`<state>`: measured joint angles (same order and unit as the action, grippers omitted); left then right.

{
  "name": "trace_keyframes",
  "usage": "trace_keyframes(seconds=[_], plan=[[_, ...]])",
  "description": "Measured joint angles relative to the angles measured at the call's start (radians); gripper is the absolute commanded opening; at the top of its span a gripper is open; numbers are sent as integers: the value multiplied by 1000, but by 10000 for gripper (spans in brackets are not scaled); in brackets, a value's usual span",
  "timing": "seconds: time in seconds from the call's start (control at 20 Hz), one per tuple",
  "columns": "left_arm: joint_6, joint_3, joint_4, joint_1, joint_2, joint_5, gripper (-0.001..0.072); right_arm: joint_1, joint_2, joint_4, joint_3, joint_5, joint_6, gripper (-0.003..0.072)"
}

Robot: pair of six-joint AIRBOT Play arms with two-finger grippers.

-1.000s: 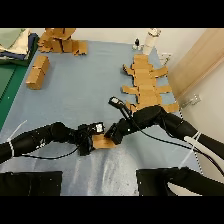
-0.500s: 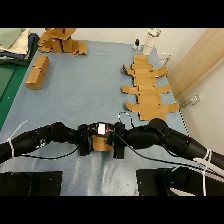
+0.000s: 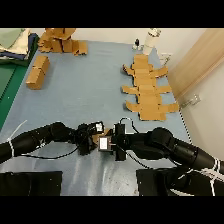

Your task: Fold the box.

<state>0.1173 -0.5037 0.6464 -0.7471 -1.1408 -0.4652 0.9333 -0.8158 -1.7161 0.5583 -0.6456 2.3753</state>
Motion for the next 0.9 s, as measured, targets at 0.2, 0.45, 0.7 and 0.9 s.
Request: trace_keyframes(seconds=[0.2,0.45,0.7,0.9], plan=[[-1,0,0,0,0,-2,511,2,14,-6,-2,-5,8,515],[-2,0,0,0,0,-5,512,3,77,-72,-2,-78,16,515],[-2,0,0,0,0,-3,512,-5,141,-72,-2,-113,16,508],[-2,0,0,0,0,-2,512,-42,138,-21,-2,-31,16,500]])
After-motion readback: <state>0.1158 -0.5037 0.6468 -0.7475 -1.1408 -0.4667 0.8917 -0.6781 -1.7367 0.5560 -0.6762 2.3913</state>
